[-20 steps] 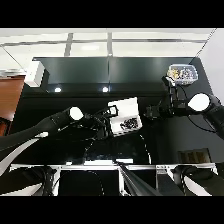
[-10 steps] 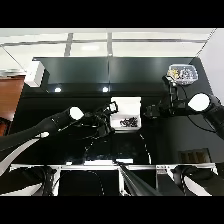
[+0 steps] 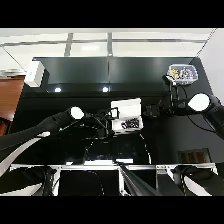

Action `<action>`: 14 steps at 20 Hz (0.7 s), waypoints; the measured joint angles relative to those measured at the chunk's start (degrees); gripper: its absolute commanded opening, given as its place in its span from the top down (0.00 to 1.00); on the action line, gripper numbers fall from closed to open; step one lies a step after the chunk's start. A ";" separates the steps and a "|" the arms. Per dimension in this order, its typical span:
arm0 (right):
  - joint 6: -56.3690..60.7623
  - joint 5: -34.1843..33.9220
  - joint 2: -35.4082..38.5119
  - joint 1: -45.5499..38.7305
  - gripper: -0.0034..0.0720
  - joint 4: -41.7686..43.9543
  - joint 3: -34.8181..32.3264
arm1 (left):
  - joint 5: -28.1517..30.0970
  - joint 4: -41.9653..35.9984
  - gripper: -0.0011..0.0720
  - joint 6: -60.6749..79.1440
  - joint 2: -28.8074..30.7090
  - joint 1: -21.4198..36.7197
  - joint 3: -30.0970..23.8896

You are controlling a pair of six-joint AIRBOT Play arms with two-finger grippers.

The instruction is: Fold the box and place the chain.

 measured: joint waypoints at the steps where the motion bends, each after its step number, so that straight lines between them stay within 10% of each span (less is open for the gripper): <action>1: 0.00 -0.20 0.00 0.00 0.47 -0.02 0.00 | 0.00 0.00 0.51 0.15 0.00 0.00 0.02; 2: 0.00 -0.61 0.02 0.00 0.19 -0.02 0.00 | 0.00 0.00 0.51 0.20 0.00 0.00 0.00; 3: -0.02 -1.31 0.00 0.00 0.16 0.00 0.00 | 0.00 0.00 0.51 0.31 0.00 0.00 0.00; 14: -8.22 -14.99 -14.01 0.46 0.16 4.83 11.47 | 0.26 0.00 0.51 0.57 0.00 0.00 0.00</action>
